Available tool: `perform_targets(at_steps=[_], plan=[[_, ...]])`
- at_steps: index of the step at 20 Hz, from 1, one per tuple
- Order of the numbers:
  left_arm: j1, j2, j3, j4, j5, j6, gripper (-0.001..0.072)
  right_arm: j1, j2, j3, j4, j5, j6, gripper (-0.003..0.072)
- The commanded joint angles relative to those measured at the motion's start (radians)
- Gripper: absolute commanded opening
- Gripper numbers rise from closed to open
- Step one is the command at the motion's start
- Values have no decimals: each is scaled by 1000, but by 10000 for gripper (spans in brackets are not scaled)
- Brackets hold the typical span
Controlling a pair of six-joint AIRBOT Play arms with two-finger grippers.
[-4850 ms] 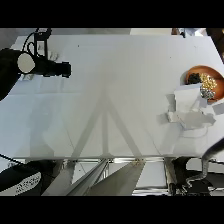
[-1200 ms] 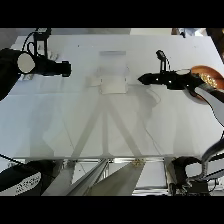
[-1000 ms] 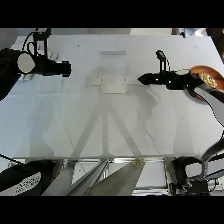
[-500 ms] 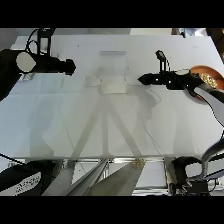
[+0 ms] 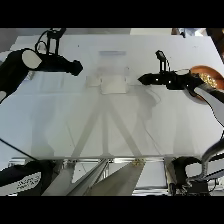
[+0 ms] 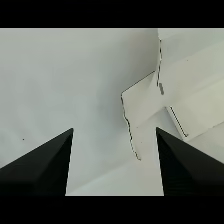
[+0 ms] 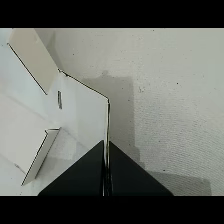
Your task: Fold the box and place the chain.
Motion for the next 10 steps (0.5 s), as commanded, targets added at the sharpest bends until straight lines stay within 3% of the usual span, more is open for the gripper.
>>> perform_targets(at_steps=[1, 2, 6, 10], plan=[[29, -114, 116, -201, -90, 181, 608, 1, 0, 0, 0, 1, 0, 13], [39, -161, 179, -245, -133, 198, 646, 1, 0, 0, 0, 1, 0, 13], [47, -374, 402, -339, -280, 258, 660, 1, 0, 0, 0, 1, 0, 13], [47, -495, 465, -489, -216, 333, 667, 1, 0, 0, 0, 1, 0, 13]])
